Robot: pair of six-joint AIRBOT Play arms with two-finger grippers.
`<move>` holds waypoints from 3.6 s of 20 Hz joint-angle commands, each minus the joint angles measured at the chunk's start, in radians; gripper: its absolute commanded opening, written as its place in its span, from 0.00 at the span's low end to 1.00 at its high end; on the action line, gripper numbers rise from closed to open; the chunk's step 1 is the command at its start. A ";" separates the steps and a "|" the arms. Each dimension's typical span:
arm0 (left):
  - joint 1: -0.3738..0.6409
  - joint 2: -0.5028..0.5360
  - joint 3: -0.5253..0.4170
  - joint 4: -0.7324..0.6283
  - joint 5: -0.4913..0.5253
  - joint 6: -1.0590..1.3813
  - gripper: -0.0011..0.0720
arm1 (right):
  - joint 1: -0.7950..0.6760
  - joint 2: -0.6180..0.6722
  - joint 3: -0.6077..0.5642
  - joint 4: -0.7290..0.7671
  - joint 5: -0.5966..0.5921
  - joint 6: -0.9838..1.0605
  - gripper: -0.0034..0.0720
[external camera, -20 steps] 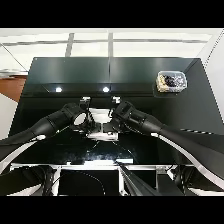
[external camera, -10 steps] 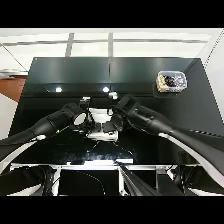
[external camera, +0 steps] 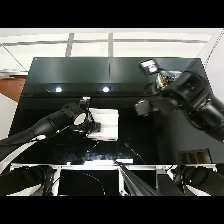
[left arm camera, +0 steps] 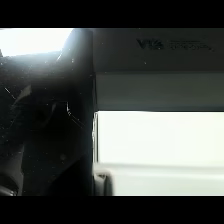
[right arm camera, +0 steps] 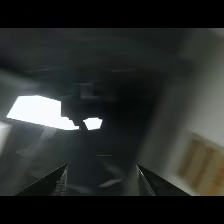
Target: Fold the box and place the chain.
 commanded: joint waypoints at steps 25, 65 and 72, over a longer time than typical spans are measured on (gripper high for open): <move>0.002 0.000 0.001 0.000 0.005 0.000 0.05 | -0.678 -0.574 0.271 0.349 0.437 0.278 0.75; 0.002 0.000 0.001 0.000 0.003 0.000 0.05 | -0.868 -0.170 0.596 0.797 0.224 -0.434 0.07; 0.002 0.000 0.001 -0.002 -0.013 0.000 0.05 | -0.828 0.040 0.616 0.819 -0.011 -0.612 0.06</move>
